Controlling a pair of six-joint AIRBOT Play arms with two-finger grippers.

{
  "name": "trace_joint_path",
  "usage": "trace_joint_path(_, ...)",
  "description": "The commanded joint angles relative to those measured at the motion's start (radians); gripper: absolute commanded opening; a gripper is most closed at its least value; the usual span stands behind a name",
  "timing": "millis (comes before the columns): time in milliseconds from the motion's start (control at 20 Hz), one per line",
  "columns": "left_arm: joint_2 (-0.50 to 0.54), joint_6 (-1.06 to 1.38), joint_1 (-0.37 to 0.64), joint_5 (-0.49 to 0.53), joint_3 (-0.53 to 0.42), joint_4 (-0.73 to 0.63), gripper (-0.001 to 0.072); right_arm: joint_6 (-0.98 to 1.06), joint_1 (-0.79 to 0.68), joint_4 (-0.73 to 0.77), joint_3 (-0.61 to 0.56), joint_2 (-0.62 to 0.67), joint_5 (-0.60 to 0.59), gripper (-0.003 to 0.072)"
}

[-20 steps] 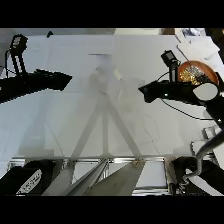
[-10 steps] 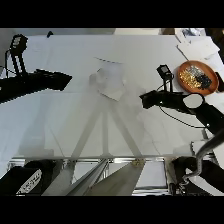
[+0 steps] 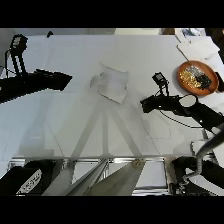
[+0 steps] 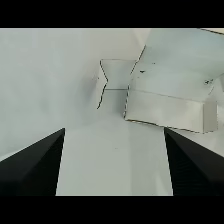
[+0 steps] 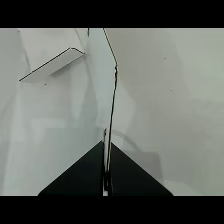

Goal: Fold the box and place the chain.

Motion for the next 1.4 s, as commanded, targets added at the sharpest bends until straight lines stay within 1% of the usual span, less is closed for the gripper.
trace_joint_path(0,0.0,0.0,0.0,0.0,0.0,0.0,0.0692,-0.119,0.041,0.084,-0.001,-0.006,0.076,0.0012)
trace_joint_path(300,0.0,0.0,0.0,0.0,0.0,0.0,0.0692,-0.117,0.164,0.061,-0.001,-0.004,0.092,0.0013)
trace_joint_path(400,0.0,0.0,0.0,0.0,0.0,0.0,0.0692,-0.117,0.187,0.06,-0.001,-0.001,0.111,0.0013)
trace_joint_path(550,0.0,0.0,0.0,0.0,0.0,0.0,0.0692,-0.097,0.201,0.009,-0.001,0.023,0.141,0.0013)
trace_joint_path(650,0.0,0.0,0.0,0.0,0.0,0.0,0.0692,-0.064,0.183,-0.008,-0.006,0.05,0.126,0.0013)
trace_joint_path(800,0.0,0.0,0.0,0.0,0.0,0.0,0.0692,-0.04,0.085,-0.006,-0.008,0.065,0.111,0.0013)
trace_joint_path(900,0.0,0.0,0.0,0.0,0.0,0.0,0.0692,-0.03,0.014,-0.003,-0.008,0.058,0.055,0.0014)
trace_joint_path(1000,0.0,0.0,0.0,0.0,0.0,0.0,0.0692,-0.03,-0.038,0.002,-0.008,0.056,-0.037,0.0012)
trace_joint_path(1100,0.0,0.0,0.0,0.0,0.0,0.0,0.0692,-0.071,-0.072,0.001,-0.008,0.056,-0.096,0.001)
trace_joint_path(1200,0.0,0.0,0.0,0.0,0.0,0.0,0.0692,-0.124,-0.083,0.018,-0.008,0.051,-0.098,0.001)
trace_joint_path(1300,0.0,0.0,0.0,0.0,0.0,0.0,0.0692,-0.179,-0.083,0.095,-0.008,0.026,-0.082,0.001)
trace_joint_path(1350,0.0,0.0,0.0,0.0,0.0,0.0,0.0692,-0.211,-0.083,0.135,-0.008,0.011,-0.048,0.001)
